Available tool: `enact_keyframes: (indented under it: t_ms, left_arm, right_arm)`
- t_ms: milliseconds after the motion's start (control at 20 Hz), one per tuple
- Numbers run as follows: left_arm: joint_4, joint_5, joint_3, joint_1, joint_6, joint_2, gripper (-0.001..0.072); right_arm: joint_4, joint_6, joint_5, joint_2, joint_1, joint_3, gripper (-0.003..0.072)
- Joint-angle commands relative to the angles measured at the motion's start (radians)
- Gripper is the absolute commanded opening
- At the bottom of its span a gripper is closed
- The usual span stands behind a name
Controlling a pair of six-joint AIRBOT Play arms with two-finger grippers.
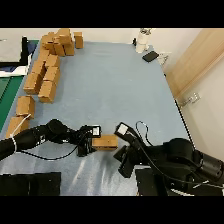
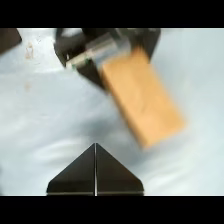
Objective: Fold the box.
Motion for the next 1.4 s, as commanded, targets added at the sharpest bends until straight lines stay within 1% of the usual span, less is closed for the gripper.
enact_keyframes:
  t_ms: [0,50,150,200,250,350,400,500,700,800,1100,1350]
  left_arm:
    - [0.0,0.0,0.0,0.0,0.0,0.0,0.0442]
    - [0.0,0.0,0.0,0.0,0.0,0.0,0.0441]
    - [0.0,0.0,0.0,0.0,0.0,0.0,0.0442]
    - [0.0,0.0,0.0,0.0,0.0,0.0,0.0442]
    - [0.0,0.0,0.0,0.0,0.0,0.0,0.0442]
    - [0.0,0.0,0.0,0.0,0.0,0.0,0.0442]
    - [0.0,0.0,0.0,0.0,0.0,0.0,0.0442]
    - [0.0,0.0,0.0,0.0,0.0,0.0,0.0442]
    - [0.0,0.0,0.0,0.0,0.0,0.0,0.0442]
    - [0.0,0.0,0.0,0.0,0.0,0.0,0.0442]
    - [0.0,0.0,0.0,0.0,0.0,0.0,0.0442]
    - [0.0,0.0,0.0,0.0,0.0,0.0,0.0441]
  right_arm:
    - [0.119,0.434,0.21,0.072,0.0,-0.148,0.0004]
    - [0.121,0.509,0.364,0.065,0.0,-0.193,0.0003]
    - [0.121,0.687,0.724,0.018,-0.002,-0.266,0.0004]
    - [0.121,0.751,0.852,-0.021,-0.002,-0.279,0.0003]
    - [0.121,0.777,0.917,-0.065,-0.002,-0.278,0.0003]
    - [0.121,0.813,0.999,-0.137,-0.002,-0.278,0.0003]
    - [0.118,0.84,1.018,-0.171,-0.001,-0.276,0.0003]
    - [0.093,0.871,1.016,-0.217,0.009,-0.264,0.0004]
    - [0.095,0.871,1.001,-0.233,0.062,-0.264,0.0004]
    - [0.095,0.87,0.979,-0.24,0.063,-0.264,0.0004]
    - [0.094,0.87,0.99,-0.318,0.063,-0.264,0.0003]
    - [0.071,0.87,0.989,-0.322,0.063,-0.264,0.0003]
